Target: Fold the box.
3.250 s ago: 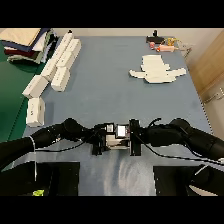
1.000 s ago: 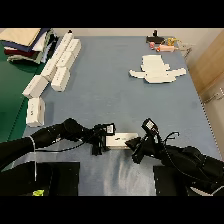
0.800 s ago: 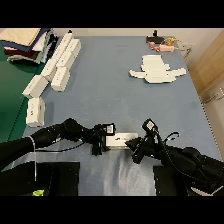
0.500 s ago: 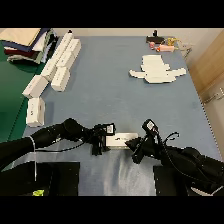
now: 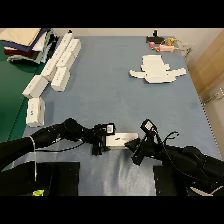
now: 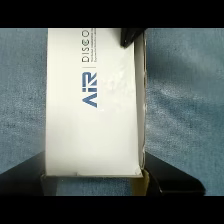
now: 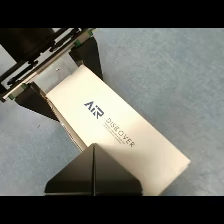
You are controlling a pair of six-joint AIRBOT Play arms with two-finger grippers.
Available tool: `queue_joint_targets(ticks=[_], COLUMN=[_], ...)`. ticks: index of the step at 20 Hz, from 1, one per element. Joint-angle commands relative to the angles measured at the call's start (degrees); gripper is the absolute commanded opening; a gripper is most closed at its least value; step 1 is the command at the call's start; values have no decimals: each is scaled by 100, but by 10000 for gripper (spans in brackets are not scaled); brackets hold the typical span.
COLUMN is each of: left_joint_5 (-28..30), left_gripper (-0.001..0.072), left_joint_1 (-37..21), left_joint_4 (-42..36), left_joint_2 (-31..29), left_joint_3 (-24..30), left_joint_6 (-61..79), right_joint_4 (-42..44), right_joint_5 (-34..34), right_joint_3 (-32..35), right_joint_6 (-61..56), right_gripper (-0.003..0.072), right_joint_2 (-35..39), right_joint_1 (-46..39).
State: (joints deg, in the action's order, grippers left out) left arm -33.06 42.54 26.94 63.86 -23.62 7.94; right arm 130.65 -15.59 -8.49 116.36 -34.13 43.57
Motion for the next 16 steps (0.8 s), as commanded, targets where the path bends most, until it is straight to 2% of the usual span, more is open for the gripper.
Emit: queue_joint_targets(ticks=[1, 16], left_joint_5=[2, 146], left_gripper=[525, 525], left_joint_1=[-2, -2], left_joint_4=[7, -9], left_joint_2=[-2, -2], left_joint_3=[-2, -2], left_joint_6=[13, 9], right_joint_4=[9, -37], right_joint_5=[166, 426], right_joint_3=[-61, -339], right_joint_6=[4, 22], right_gripper=[2, 2], right_joint_2=[111, -186], right_joint_1=[-33, -42])
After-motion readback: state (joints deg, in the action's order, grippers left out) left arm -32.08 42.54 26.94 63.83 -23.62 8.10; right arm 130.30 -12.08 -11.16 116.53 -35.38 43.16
